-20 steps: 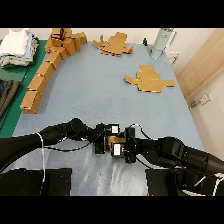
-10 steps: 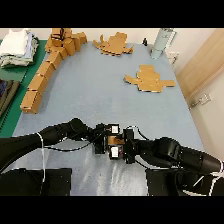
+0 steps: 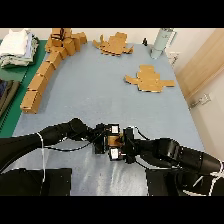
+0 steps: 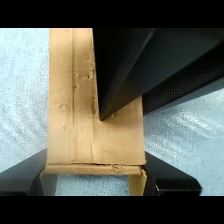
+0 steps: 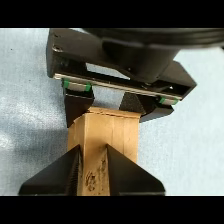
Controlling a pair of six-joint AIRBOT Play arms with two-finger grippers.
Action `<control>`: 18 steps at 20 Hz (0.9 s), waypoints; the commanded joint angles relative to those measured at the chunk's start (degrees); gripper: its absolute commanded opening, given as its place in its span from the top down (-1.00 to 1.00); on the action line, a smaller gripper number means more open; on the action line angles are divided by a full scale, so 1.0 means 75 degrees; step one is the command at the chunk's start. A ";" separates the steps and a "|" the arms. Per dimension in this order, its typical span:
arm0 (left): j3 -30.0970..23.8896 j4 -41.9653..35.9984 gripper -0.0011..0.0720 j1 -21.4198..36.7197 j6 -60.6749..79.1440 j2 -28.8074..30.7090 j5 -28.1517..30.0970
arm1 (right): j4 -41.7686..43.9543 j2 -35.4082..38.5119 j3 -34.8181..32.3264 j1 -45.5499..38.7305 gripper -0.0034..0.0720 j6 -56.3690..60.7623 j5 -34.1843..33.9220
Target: Fold the box.
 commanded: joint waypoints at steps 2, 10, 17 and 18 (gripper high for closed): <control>0.0006 0.0009 -0.18 -0.0006 0.0006 -0.0003 0.0000 | -0.0015 0.0230 -0.0003 0.0000 0.48 -0.0012 -0.0003; 0.0006 0.0009 -0.18 -0.0006 0.0006 -0.0003 0.0000 | -0.0015 0.0635 -0.0003 -0.0003 0.48 -0.0009 -0.0006; 0.0006 0.0009 -0.18 -0.0006 0.0006 -0.0003 0.0000 | 0.0047 0.0664 -0.0003 0.0000 0.48 0.0006 -0.0006; 0.0006 0.0009 -0.18 -0.0006 0.0006 -0.0003 0.0000 | 0.0050 0.0664 0.0009 0.0000 0.48 0.0006 -0.0012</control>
